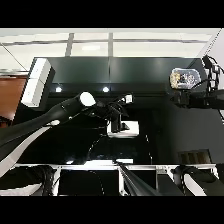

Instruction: Fold the box and place the chain.

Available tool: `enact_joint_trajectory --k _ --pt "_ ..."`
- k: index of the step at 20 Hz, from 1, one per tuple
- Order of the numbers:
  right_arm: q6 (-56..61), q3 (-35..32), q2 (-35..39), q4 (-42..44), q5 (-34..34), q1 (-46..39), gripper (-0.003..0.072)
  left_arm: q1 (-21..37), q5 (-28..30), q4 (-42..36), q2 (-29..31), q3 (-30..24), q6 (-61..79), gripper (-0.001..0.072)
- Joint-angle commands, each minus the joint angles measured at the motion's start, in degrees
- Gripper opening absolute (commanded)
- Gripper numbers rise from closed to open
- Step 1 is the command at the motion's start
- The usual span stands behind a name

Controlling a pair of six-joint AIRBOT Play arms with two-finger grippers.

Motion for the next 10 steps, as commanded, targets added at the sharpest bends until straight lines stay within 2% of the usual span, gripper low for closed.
enact_joint_trajectory --k 1,4,10 --pt "0.26 -0.04 0.04 -0.13 -0.57 -0.04 0.0018 -0.44 -2.80 3.08 -2.47 1.79 -3.37 0.0717" --pt "0.13 -0.04 0.04 -0.15 -0.76 -0.04 0.0017 -0.48 -6.14 4.61 -2.47 1.90 -4.17 0.0717" --pt "0.04 -0.07 0.04 -0.98 -0.98 -0.04 0.0018 -3.26 -4.31 8.15 -2.47 1.92 -4.13 0.0717"
